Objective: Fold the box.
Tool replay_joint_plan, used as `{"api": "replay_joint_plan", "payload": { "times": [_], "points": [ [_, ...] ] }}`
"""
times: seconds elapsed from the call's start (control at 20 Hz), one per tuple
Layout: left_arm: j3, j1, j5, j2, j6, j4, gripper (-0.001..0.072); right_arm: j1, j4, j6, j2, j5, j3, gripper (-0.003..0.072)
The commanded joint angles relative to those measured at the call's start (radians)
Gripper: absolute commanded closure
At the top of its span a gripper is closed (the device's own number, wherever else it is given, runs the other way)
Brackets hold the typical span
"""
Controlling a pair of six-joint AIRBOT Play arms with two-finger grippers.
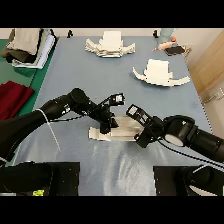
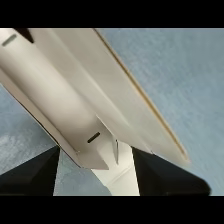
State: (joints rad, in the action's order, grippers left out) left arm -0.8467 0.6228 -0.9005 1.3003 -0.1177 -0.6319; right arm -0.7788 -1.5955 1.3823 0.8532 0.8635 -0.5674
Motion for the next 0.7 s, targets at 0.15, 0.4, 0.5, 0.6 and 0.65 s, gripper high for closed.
{"api": "replay_joint_plan", "payload": {
  "times": [0.15,0.4,0.5,0.6,0.65],
  "points": [
    [0.0,0.001,0.0,0.001,0.0,0.0,0.0692,0.364,0.684,-0.909,0.031,0.072,0.035,-0.003],
    [0.0,0.001,0.0,0.001,0.0,0.0,0.0692,0.425,0.74,-1.049,0.119,-0.016,0.066,-0.0029],
    [0.0,0.001,0.0,0.001,0.0,0.0,0.0692,0.426,0.739,-1.047,0.145,-0.053,0.066,-0.0027],
    [0.0,0.001,0.0,0.001,0.0,0.0,0.0691,0.426,0.734,-1.04,0.149,-0.039,0.066,-0.0026],
    [0.0,0.001,0.0,0.001,0.0,0.0,0.0691,0.426,0.712,-1.043,0.149,-0.024,0.064,-0.0025]
  ]
}}
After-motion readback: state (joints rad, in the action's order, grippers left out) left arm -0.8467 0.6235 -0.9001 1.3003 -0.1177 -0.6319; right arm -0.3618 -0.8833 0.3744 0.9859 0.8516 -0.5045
